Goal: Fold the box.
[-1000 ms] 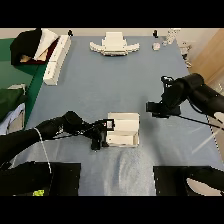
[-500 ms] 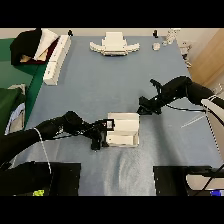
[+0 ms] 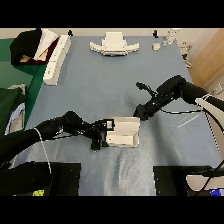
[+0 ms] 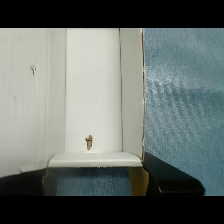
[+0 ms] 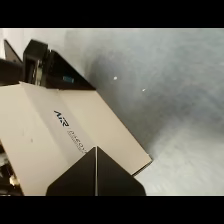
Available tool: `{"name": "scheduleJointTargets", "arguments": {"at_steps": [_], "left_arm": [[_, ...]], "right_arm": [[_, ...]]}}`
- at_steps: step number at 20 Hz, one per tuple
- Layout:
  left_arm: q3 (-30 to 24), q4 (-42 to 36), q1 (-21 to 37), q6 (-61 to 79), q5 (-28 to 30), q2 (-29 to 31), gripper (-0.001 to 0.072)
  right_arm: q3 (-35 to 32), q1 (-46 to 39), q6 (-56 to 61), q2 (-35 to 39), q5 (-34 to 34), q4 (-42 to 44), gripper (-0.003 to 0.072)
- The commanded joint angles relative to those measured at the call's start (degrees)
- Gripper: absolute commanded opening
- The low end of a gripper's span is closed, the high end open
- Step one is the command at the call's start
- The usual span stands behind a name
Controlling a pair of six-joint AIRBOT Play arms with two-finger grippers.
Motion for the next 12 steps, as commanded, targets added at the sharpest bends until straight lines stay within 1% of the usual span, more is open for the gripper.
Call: {"name": "scheduleJointTargets", "arguments": {"at_steps": [1, 5, 7, 9, 12], "left_arm": [[0.0, 0.0, 0.0, 0.0, 0.0, 0.0, 0.0460], [0.0, 0.0, 0.0, 0.0, 0.0, 0.0, 0.0460], [0.0, 0.0, 0.0, 0.0, 0.0, 0.0, 0.0460], [0.0, 0.0, 0.0, 0.0, 0.0, 0.0, 0.0460], [0.0, 0.0, 0.0, 0.0, 0.0, 0.0, 0.0460]], "right_arm": [[-0.3, 2.6, -3.9, 0.0, -0.6, -0.4, 0.0004], [-0.4, 6.3, -6.3, 0.8, 1.2, -0.6, 0.0004], [-0.4, 8.3, -7.1, 2.8, 3.4, -2.0, 0.0003], [-1.6, 10.3, -7.6, 6.3, 8.3, -4.2, 0.0003], [-7.0, 12.7, -9.6, 13.7, 18.7, -5.1, 0.0003]]}}
